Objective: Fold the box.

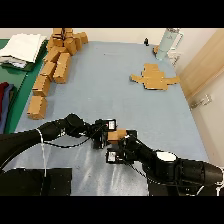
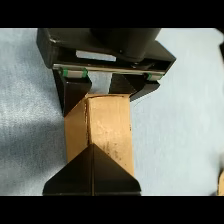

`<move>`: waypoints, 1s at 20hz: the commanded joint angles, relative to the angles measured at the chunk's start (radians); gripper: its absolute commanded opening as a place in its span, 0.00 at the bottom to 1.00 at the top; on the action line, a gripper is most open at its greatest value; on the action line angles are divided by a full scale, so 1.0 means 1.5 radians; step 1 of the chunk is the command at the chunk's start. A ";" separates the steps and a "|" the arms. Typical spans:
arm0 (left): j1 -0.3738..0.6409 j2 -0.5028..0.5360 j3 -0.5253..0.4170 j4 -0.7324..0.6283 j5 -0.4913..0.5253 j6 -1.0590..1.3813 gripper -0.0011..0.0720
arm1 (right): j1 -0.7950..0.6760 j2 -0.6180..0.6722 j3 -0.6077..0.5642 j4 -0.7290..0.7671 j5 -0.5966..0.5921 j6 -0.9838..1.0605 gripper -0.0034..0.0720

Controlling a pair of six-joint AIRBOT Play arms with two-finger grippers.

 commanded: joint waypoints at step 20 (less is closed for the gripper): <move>0.000 0.000 0.001 0.000 0.000 0.000 0.73 | -0.021 -0.009 0.002 0.009 0.024 0.000 0.05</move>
